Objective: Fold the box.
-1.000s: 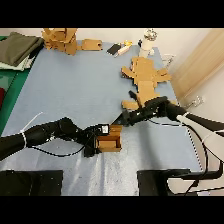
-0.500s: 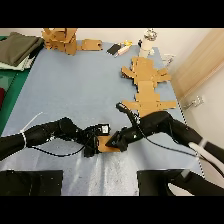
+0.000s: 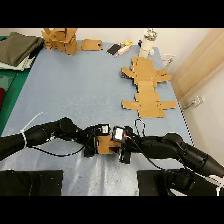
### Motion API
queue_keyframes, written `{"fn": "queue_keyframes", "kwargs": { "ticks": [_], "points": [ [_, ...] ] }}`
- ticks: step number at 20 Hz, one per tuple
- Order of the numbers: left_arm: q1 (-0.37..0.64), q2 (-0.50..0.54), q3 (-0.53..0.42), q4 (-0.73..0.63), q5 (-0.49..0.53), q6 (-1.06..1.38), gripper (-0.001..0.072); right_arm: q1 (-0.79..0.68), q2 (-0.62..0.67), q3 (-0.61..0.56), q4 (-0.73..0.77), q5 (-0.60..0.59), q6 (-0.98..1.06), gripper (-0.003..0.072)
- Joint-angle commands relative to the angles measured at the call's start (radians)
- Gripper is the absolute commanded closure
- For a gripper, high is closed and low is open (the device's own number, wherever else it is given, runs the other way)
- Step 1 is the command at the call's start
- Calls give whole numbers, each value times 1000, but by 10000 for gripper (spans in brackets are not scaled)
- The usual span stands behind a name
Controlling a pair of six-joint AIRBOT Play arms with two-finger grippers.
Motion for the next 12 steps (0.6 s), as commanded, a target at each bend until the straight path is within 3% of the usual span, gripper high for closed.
{"fn": "queue_keyframes", "kwargs": {
  "ticks": [1, 5, 7, 12],
  "points": [
    [0, 0, 0, 0, 0, 0, 100, 35, 20, -13, -124, 53, 1, 326],
    [0, 0, 0, 0, 0, 0, 100, 35, 20, -13, -123, -13, 0, 325],
    [0, 0, 0, 0, 0, 0, 100, 35, 19, -13, -124, -32, -21, 277],
    [0, 0, 0, 1, 0, 0, 100, 44, -8, -46, -125, 62, -105, 277]
  ]
}}
